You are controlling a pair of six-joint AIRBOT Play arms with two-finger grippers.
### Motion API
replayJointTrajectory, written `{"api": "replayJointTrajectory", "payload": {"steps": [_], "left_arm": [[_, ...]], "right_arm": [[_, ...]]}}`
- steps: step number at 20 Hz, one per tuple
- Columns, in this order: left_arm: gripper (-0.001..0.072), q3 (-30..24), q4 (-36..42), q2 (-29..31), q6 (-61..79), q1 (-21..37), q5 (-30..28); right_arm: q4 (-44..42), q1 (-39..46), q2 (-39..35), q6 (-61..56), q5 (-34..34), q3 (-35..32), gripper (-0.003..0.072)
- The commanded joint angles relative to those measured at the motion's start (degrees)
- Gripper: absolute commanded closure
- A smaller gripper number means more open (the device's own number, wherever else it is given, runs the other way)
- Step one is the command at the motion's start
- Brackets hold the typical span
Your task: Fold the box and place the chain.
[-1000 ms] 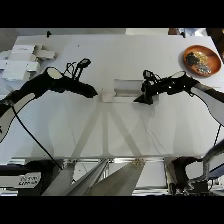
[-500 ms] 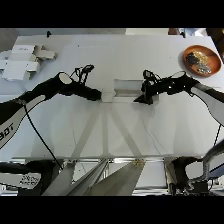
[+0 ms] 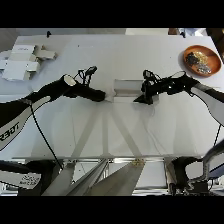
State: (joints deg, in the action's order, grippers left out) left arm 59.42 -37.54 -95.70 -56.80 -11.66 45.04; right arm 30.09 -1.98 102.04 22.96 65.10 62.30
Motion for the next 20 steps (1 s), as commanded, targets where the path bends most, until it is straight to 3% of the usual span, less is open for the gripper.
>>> {"api": "replayJointTrajectory", "payload": {"steps": [1, 11, 14, 17, 19, 20], "left_arm": [[0.0701, 0.04, 2.82, 0.22, 1.75, 0.02, -0.07], [0.0691, 0.07, 11.41, 3.61, 6.36, 0.04, -0.20], [0.0607, 0.07, 11.34, 4.37, 7.17, 0.04, 1.07], [0.0588, 0.07, 11.37, 4.42, 8.20, 0.02, 2.54], [0.0486, 0.07, 11.39, 4.39, 9.57, 0.02, 2.51], [0.0474, 0.07, 11.41, 4.39, 10.56, 0.00, 2.49]], "right_arm": [[0.00, 0.02, 0.00, -0.02, 0.00, 0.02, 0.0237], [0.00, 0.02, 0.00, -0.02, 0.00, 0.02, 0.0237], [0.00, 0.02, 0.00, -0.02, 0.00, 0.02, 0.0237], [0.00, 0.02, 0.00, -0.02, 0.00, 0.02, 0.0237], [0.00, 0.02, 0.00, -0.02, 0.00, 0.02, 0.0237], [0.00, 0.02, 0.00, -0.02, 0.00, 0.02, 0.0237]]}}
